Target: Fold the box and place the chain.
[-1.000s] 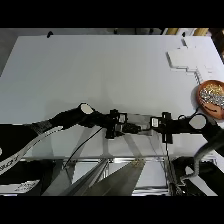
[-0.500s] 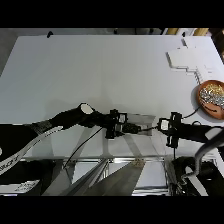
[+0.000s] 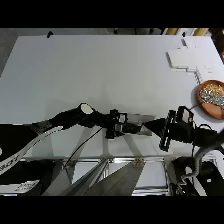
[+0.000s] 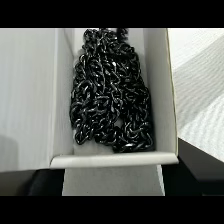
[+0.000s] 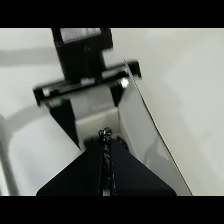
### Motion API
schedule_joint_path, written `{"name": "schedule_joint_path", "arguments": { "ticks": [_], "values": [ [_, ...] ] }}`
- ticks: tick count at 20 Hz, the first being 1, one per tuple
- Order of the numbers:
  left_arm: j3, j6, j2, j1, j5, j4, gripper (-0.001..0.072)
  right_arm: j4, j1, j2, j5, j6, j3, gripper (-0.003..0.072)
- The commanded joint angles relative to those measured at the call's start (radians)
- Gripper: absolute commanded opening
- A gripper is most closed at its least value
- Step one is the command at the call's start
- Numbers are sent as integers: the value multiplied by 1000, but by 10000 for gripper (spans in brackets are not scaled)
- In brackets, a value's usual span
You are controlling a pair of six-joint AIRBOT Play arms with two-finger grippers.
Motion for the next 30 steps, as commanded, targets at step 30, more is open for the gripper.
{"name": "schedule_joint_path", "arguments": {
  "ticks": [30],
  "values": [
    [0,0,0,1,0,0,345,-756,-18,-419,-115,-298,106,247]
  ]
}}
